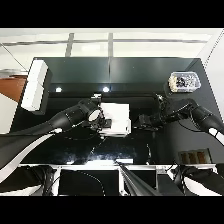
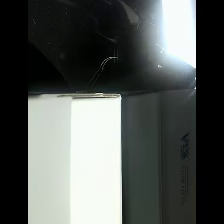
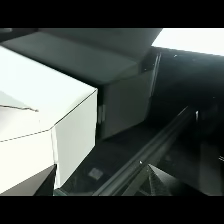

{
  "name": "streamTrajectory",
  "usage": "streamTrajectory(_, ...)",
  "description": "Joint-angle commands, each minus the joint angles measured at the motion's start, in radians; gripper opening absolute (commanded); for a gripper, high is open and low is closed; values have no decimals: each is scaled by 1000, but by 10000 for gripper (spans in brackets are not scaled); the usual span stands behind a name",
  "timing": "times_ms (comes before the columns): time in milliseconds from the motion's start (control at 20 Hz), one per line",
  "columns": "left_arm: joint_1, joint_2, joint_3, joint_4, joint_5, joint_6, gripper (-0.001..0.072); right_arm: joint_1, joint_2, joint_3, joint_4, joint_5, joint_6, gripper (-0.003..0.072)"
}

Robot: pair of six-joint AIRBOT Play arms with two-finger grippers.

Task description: Fold the box and place the chain.

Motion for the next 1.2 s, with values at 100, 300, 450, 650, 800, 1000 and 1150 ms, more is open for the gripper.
streamTrajectory(100, 1, 0, -1, 0, -1, 1, 25, 81, 0, 24, 5, 10, 35, 686)
streamTrajectory(300, 1, 0, -1, 0, -1, 1, 25, 180, 0, 50, 3, 112, 87, 686)
streamTrajectory(450, 1, 0, -1, 0, 0, 1, 26, 234, -1, 51, -50, 188, 172, 572)
streamTrajectory(650, 2, 0, -1, 1, 1, 1, 26, 313, -7, 69, -248, 233, 392, 443)
streamTrajectory(800, 3, 0, -1, 1, 1, 1, 26, 376, -31, 105, -330, 253, 481, 407)
streamTrajectory(1000, 3, 0, -1, 1, 1, 1, 26, 450, -74, 168, -504, 232, 691, 407)
streamTrajectory(1150, 3, 0, -1, 1, 0, 1, 26, 497, -96, 217, -596, 183, 801, 369)
